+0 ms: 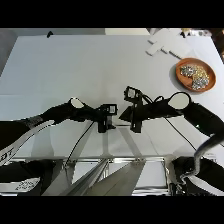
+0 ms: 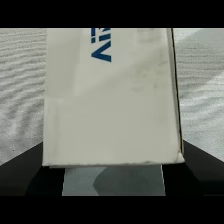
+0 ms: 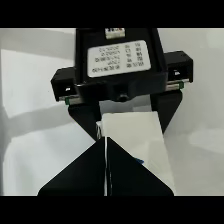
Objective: Fold the box and place the chain.
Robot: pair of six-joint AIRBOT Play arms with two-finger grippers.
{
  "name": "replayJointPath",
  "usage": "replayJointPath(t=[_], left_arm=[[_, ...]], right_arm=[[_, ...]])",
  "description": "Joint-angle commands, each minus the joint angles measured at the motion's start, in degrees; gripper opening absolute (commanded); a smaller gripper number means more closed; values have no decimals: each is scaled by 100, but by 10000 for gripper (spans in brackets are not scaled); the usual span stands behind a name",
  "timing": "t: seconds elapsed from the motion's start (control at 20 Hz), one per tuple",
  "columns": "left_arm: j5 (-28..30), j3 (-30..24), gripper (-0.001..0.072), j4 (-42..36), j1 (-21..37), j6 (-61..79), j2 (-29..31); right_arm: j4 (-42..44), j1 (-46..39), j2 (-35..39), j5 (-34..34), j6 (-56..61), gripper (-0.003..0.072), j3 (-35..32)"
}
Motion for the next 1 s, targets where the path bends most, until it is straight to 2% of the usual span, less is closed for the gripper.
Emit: replayJointPath(t=[0.0,0.45,0.8,0.95], left_arm=[[2,-4,9,0,-4,0,4],[2,-4,9,0,-2,0,4],[2,-4,9,0,-2,0,4],[2,-4,9,0,-2,0,4]], right_arm=[[643,-2,-466,-192,-328,17,-195],[463,0,-1075,13,-361,17,-197],[398,-2,-1036,-90,-343,17,-304],[531,-7,-667,-247,-352,17,-302]])
